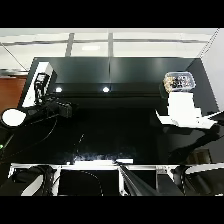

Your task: Fold the box and place the chain.

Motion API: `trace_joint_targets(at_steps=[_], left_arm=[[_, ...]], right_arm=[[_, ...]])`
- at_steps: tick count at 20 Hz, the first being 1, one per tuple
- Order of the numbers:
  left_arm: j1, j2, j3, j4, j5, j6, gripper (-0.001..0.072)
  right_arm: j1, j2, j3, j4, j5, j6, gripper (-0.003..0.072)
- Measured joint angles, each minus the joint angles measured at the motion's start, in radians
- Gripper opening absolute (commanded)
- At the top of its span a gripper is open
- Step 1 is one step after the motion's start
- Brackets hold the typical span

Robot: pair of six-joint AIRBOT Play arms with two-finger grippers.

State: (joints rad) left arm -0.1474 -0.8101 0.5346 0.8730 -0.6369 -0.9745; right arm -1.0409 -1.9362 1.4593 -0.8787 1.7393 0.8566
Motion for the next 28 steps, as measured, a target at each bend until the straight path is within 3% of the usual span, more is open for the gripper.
trace_joint_targets(at_steps=[7,11,21,28], left_arm=[[0.000,0.000,0.000,0.000,-0.001,0.000,0.0709],[0.000,0.000,0.000,0.000,-0.003,0.000,0.0709],[0.000,0.000,0.000,0.000,-0.011,0.000,0.0709],[-0.003,0.000,0.000,-0.002,-0.027,0.000,0.0709]], right_arm=[[0.041,0.011,-0.006,0.106,0.043,-0.010,0.0006],[0.103,0.082,-0.076,0.172,0.020,-0.014,0.0006],[0.417,0.497,-0.610,0.411,-0.257,-0.091,0.0006],[0.772,0.871,-0.946,0.557,-0.589,-0.101,0.0007]])
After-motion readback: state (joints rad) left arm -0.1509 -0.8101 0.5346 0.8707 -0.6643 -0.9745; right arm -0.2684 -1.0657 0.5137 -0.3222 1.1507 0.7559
